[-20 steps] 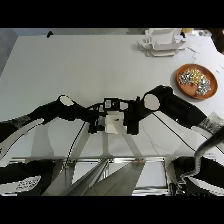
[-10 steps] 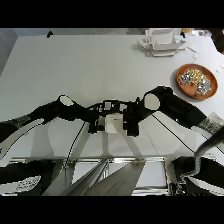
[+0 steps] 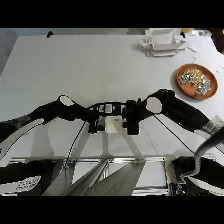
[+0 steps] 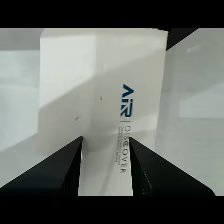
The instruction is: Fold the box and place the chain.
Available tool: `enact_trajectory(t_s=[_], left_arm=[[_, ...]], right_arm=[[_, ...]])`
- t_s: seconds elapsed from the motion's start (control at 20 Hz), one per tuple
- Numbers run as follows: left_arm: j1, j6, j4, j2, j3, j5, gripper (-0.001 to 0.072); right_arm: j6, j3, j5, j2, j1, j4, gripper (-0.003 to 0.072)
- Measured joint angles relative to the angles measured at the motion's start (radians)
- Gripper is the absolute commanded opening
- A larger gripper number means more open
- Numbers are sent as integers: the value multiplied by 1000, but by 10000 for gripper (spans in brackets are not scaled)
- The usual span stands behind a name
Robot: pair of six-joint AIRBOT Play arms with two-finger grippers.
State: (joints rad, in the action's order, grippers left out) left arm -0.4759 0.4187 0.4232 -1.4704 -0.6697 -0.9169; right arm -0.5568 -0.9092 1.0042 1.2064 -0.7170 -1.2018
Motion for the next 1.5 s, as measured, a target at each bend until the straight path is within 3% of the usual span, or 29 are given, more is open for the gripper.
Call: enact_trajectory(t_s=[0.7,0.9,1.1,1.5], left_arm=[[0,0,0,0,0,0,192],[0,0,-1,0,0,0,192],[0,-3,-2,0,0,3,192],[0,-2,-3,0,0,5,192]], right_arm=[[-34,116,-126,-79,-68,-28,289],[-41,129,-148,-82,-68,-55,249],[-49,134,-162,-85,-69,-89,111],[-72,134,-198,-106,-69,-134,91]])
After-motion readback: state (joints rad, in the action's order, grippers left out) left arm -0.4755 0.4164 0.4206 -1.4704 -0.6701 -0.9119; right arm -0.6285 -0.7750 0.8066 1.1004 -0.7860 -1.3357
